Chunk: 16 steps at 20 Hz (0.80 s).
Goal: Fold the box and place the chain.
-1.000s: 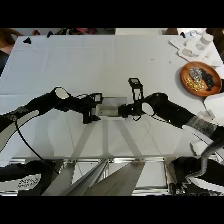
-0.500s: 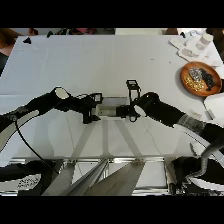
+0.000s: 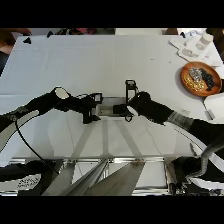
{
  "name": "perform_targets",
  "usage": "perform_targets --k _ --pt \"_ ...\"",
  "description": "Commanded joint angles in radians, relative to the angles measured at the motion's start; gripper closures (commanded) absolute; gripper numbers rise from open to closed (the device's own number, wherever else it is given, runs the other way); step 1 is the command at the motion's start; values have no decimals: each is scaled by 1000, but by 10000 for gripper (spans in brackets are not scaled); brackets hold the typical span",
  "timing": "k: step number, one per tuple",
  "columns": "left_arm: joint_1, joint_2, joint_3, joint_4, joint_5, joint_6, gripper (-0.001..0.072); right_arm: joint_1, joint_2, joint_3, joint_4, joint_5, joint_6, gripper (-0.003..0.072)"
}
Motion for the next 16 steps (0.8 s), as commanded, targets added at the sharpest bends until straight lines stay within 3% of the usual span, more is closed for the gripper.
perform_targets --k 1,5,6,7,8,12,16 --pt "0 0 1 0 0 1 266 5 -22 9 0 9 61 675" --pt "0 0 1 0 0 1 266 5 -23 9 0 -10 69 673" --pt "0 0 1 0 0 1 266 5 -18 9 0 -14 68 594" --pt "0 0 1 0 0 1 266 5 -10 9 0 -18 65 396" --pt "0 0 1 0 0 1 266 5 5 9 0 -17 64 298" --pt "0 0 1 0 0 1 266 -13 109 9 0 1 -19 295" --pt "0 0 1 0 0 1 266 -87 269 9 -12 133 -77 295"
